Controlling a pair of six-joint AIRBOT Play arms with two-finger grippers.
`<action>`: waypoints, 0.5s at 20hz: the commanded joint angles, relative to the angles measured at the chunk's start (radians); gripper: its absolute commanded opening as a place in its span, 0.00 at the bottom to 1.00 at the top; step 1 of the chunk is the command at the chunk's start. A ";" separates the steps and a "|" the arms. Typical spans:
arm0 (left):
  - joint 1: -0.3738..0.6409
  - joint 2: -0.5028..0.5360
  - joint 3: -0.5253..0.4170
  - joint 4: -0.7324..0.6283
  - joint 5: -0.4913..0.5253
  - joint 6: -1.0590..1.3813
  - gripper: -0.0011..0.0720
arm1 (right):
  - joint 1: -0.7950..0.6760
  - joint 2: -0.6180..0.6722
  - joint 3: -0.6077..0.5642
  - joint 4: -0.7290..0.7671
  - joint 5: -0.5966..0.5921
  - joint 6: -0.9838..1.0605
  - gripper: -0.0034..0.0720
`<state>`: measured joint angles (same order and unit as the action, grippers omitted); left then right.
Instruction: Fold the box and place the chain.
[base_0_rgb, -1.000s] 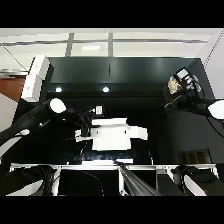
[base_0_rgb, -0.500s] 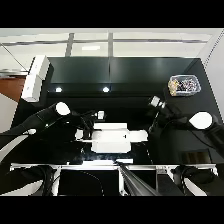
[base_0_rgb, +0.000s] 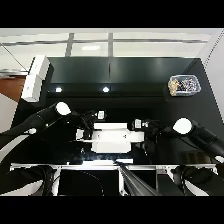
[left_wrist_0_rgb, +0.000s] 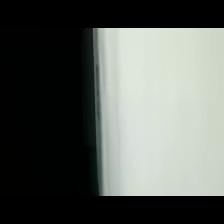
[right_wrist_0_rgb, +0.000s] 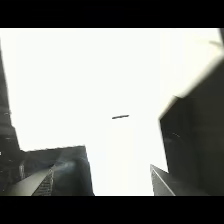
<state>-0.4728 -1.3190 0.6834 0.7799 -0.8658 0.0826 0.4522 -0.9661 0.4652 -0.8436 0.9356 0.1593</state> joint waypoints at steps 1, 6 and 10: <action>0.000 -0.001 0.001 0.001 0.002 0.000 0.06 | 0.039 -0.042 -0.002 0.035 0.026 -0.060 0.99; 0.000 -0.001 0.001 0.001 0.002 0.000 0.06 | 0.095 -0.103 -0.002 0.074 0.000 -0.097 0.99; 0.000 -0.001 0.001 0.001 0.001 0.000 0.06 | 0.153 -0.123 -0.002 0.111 -0.071 -0.105 0.99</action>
<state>-0.4728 -1.3193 0.6834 0.7803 -0.8646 0.0826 0.5667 -1.0718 0.4629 -0.7650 0.9150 0.0696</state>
